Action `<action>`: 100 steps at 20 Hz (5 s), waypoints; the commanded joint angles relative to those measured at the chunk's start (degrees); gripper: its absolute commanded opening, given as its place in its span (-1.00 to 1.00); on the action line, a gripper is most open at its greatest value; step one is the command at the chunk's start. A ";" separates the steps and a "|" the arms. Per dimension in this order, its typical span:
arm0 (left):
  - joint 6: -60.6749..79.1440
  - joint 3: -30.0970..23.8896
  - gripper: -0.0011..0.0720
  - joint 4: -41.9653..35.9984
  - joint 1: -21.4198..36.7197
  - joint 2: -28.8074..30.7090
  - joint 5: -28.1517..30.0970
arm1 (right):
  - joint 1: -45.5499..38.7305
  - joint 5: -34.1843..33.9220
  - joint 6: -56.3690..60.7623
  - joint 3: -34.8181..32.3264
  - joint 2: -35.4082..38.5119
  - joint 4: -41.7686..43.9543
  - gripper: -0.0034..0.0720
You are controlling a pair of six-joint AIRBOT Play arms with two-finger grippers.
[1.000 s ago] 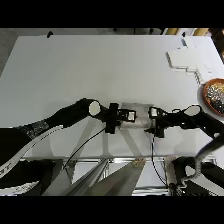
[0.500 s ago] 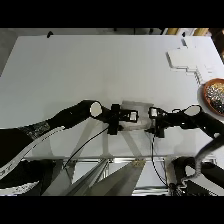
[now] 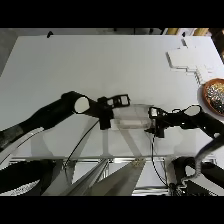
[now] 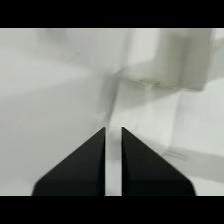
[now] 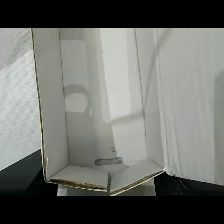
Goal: Fold the box and place the chain.
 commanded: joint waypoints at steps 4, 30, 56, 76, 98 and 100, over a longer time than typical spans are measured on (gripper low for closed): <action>-45.55 -2.69 -0.90 6.45 8.87 3.10 -1.79 | 0.00 0.02 -0.04 0.02 0.02 0.00 -0.02; -36.48 -2.32 -0.66 -20.92 1.44 -5.49 -0.55 | 0.00 0.02 -0.04 0.02 0.02 0.00 -0.02; -52.35 7.28 0.10 -4.92 -7.13 -11.10 -0.22 | 0.00 0.02 -0.04 0.02 0.02 0.00 -0.02; -82.75 30.03 -0.26 11.61 -11.39 -27.98 -24.22 | 0.00 0.02 -0.04 0.02 0.02 0.00 -0.02; -87.86 33.53 -0.50 9.88 -12.76 -31.78 -28.79 | 0.00 0.02 -0.04 0.02 0.02 0.00 -0.02; -87.62 33.53 -0.50 9.86 -12.68 -31.71 -28.83 | 0.00 0.02 -0.04 0.02 0.02 0.00 -0.02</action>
